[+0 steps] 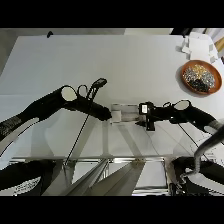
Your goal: Fold the box and place the chain.
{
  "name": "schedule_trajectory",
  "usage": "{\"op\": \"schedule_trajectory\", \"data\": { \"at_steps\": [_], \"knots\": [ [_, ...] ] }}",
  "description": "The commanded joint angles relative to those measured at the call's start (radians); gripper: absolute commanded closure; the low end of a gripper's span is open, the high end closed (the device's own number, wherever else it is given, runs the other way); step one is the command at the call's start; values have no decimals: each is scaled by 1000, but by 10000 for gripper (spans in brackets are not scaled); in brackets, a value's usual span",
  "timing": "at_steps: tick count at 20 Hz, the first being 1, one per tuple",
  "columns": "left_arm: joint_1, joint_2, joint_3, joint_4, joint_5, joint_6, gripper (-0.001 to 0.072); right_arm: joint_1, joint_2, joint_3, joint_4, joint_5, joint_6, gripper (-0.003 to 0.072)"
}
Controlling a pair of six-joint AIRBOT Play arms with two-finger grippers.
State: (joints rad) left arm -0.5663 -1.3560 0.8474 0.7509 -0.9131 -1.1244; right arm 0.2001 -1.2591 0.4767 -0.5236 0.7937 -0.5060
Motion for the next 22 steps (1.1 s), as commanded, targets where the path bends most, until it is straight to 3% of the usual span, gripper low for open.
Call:
{"op": "schedule_trajectory", "data": {
  "at_steps": [1, 13, 15, 22],
  "knots": [
    [0, 0, 0, -18, 12, 1, 481, 0, 0, 1, 0, 0, 0, 285],
    [0, 0, 0, -18, 8, -1, 472, 0, 0, 1, 0, 0, 0, 285],
    [-2, 0, 0, -18, 8, -2, 282, 0, 0, 1, 0, 0, 0, 285],
    [-4, -2, 0, -18, 13, -13, 268, 0, 0, 1, 0, 0, 0, 285]
  ]
}}
